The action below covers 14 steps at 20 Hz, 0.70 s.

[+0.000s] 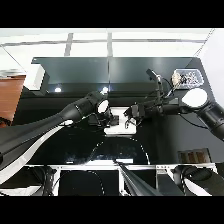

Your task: Fold the box and place the chain.

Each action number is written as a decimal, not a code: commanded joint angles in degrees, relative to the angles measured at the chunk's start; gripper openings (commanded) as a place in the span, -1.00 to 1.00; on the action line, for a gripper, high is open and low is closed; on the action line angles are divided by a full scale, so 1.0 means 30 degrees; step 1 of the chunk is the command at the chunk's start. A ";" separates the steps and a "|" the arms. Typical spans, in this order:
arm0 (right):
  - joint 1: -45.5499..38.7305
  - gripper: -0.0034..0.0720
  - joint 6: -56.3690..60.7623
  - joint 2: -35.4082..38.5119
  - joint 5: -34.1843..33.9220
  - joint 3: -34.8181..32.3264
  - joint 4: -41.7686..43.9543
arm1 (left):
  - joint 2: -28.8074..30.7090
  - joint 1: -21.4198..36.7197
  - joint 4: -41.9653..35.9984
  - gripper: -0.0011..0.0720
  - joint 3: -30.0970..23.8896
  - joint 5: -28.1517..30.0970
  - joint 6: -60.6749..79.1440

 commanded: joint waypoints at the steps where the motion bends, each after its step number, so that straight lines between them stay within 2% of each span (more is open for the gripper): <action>1: 0.0022 -0.85 0.1035 -0.0007 -0.0466 -0.1005 -0.0852 | -0.0007 0.0007 0.0007 -0.88 0.0022 -0.0007 0.0007; 2: 0.0022 -0.82 0.1144 -0.0007 -0.0459 -0.1188 -0.0860 | -0.0007 0.0007 0.0007 -0.88 0.0022 -0.0007 0.0007; 4: -0.0153 0.10 0.1137 -0.0007 -0.0488 -0.1166 -0.1020 | -0.0007 0.0007 0.0015 -0.88 0.0022 0.0007 0.0007; 7: -0.1989 0.09 0.1129 0.0015 0.0204 -0.0867 -0.1421 | -0.0007 0.0007 0.0007 -0.88 0.0022 -0.0007 0.0007; 10: -0.5064 0.09 0.1792 0.0015 0.0721 -0.0707 -0.4597 | -0.0007 0.0007 0.0007 -0.88 0.0022 -0.0102 0.0007; 11: -0.6025 0.09 0.2076 0.0015 0.0372 -0.0707 -0.5887 | -0.0007 0.0007 0.0007 -0.88 0.0022 -0.0102 0.0007; 14: -0.8138 0.09 0.4634 0.0000 -0.2688 -0.0714 -1.1242 | -0.0007 0.0007 0.0015 -0.88 0.0022 -0.0073 0.0007</action>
